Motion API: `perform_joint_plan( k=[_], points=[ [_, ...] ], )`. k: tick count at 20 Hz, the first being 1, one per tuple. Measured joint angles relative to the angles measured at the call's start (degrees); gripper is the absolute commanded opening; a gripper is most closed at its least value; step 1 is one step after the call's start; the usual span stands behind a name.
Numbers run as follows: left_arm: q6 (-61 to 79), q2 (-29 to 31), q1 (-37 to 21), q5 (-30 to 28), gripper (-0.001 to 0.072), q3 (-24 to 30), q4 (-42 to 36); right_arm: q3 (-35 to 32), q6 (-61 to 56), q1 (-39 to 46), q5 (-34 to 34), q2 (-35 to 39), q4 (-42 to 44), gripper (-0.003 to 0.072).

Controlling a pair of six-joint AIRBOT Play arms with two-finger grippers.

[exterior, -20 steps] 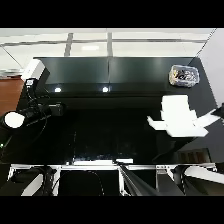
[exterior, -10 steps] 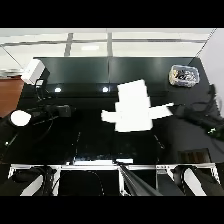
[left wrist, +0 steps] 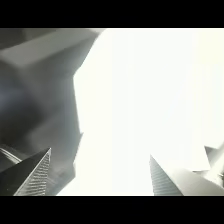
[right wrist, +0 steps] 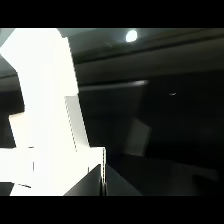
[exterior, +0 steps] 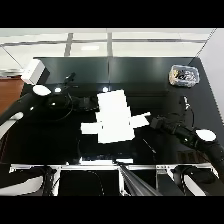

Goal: Fold the box and place the chain.

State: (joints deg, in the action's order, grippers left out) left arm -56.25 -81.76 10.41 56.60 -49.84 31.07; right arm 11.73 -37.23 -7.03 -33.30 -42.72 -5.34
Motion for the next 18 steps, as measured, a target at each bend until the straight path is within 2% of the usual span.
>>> perform_joint_plan(
  k=[5, 7, 9, 10, 12, 15, 16, 17, 18],
  points=[
    [1.51, -12.15, 0.44, 10.60, 0.0703, -7.32, -2.51, -0.26, -0.13, -3.32, 1.81, 0.11, 0.66, 0.0013],
    [2.75, -16.09, 0.76, 16.06, 0.0644, -10.25, -2.82, -0.31, -0.22, -3.72, 2.21, 0.11, 0.72, 0.0013],
    [6.34, -19.19, 1.27, 22.67, 0.0507, -13.11, -2.86, -0.31, -0.22, -3.96, 2.45, 0.11, 0.74, 0.0013],
    [8.24, -20.33, 1.55, 25.97, 0.0413, -14.43, -2.58, -0.31, -0.22, -4.00, 2.54, 0.11, 0.70, 0.0013],
    [11.13, -21.94, 2.16, 30.67, 0.0321, -16.94, 0.11, -0.31, -0.22, -4.09, 2.58, 0.11, 0.74, 0.0013],
    [13.29, -23.04, 2.95, 32.81, 0.0061, -19.69, 4.17, -0.31, -0.24, -4.15, 2.80, 0.11, 0.76, 0.0013],
    [13.94, -23.21, 3.13, 32.87, 0.0044, -20.28, 4.94, -0.31, -0.24, -4.15, 2.86, 0.11, 0.76, 0.0016],
    [14.49, -23.34, 3.30, 32.94, 0.0028, -20.63, 5.14, -0.31, -0.24, -4.15, 2.80, 0.11, 0.79, 0.0133],
    [14.80, -23.41, 3.43, 32.85, 0.0027, -20.92, 5.81, -0.31, -0.26, -4.15, 2.78, 0.11, 0.74, 0.0538]
  ],
)
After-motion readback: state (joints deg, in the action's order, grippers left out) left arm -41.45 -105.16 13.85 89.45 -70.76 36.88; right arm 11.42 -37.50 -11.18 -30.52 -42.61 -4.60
